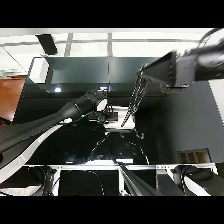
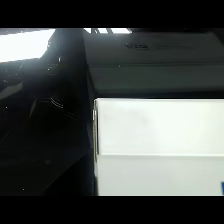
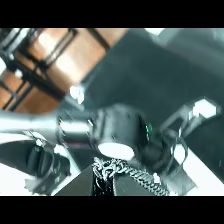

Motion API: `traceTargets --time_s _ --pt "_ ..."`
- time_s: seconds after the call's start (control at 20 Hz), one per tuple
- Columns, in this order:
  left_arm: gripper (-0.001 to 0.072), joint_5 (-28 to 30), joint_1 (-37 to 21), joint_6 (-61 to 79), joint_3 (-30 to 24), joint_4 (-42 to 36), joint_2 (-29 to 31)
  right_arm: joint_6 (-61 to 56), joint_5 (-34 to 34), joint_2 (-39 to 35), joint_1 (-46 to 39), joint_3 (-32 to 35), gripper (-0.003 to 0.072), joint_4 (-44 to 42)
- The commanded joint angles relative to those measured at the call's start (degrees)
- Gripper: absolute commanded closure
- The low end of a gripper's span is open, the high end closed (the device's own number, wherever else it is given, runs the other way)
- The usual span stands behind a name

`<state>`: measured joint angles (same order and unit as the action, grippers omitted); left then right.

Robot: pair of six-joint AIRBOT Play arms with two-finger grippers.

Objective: Fold the box and place the chain.

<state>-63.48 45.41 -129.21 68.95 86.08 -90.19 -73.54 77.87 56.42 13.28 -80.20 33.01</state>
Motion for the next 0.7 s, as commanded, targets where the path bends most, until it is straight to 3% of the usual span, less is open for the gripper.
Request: traceTargets --time_s 0.0,0.25,0.65 --pt "0.0681 0.0 0.0 0.0 0.0 0.0 0.0 -0.2 -2.6 0.2 2.0 9.7 0.0675 1.9" --pt "0.0682 0.0 0.0 0.0 0.0 0.0 0.0 -0.2 -17.1 0.2 5.3 26.2 0.0675 1.5" --pt "0.0682 0.0 -0.1 0.0 0.0 0.0 0.0 -3.2 -36.6 0.3 8.1 42.1 0.0669 1.5"
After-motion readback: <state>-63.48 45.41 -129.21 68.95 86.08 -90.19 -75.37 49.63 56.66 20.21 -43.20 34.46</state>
